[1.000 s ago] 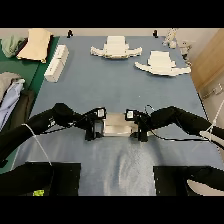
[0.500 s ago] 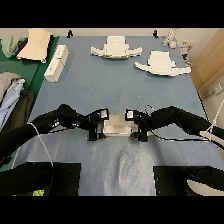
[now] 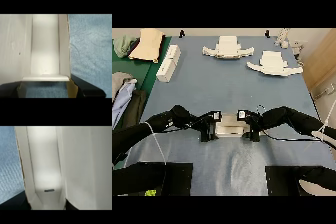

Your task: Fold the box.

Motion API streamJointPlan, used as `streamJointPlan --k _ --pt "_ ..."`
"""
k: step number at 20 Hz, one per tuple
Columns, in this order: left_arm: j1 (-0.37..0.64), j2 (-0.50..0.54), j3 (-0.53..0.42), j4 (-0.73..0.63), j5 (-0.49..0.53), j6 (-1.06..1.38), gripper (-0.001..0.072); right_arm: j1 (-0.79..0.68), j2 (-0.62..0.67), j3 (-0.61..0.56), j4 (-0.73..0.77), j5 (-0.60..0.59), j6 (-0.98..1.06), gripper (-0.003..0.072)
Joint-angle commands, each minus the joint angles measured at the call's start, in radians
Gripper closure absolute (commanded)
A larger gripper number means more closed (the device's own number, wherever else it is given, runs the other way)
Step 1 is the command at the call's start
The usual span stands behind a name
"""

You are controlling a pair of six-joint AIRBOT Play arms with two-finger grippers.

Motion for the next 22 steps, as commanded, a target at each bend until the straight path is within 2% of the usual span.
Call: streamJointPlan --k 1,4,12,13,14,15,22 --pt "0.000 -0.002 0.000 -0.011 0.000 0.017 0.0022 0.000 0.001 0.000 0.001 0.002 0.001 0.0233" --pt "0.000 -0.005 0.000 -0.059 0.000 0.055 0.0022 0.000 0.001 0.000 0.001 0.002 0.001 0.0233" --pt "0.000 -0.005 0.000 -0.058 0.000 0.055 0.0023 0.000 0.001 0.000 0.001 0.002 0.001 0.0233" --pt "0.000 -0.005 0.000 -0.056 -0.001 0.055 0.0036 0.000 0.001 0.000 0.001 0.002 0.001 0.0233" --pt "0.000 -0.005 0.000 -0.056 -0.001 0.055 0.0183 0.000 0.001 0.000 0.001 0.001 0.001 0.0233" --pt "-0.002 -0.006 0.001 -0.056 -0.001 0.054 0.0215 0.000 0.001 0.000 0.001 0.002 0.001 0.0233" --pt "-0.006 -0.006 0.001 -0.042 -0.002 0.050 0.0214 0.000 0.001 0.000 0.001 0.002 0.001 0.0233"
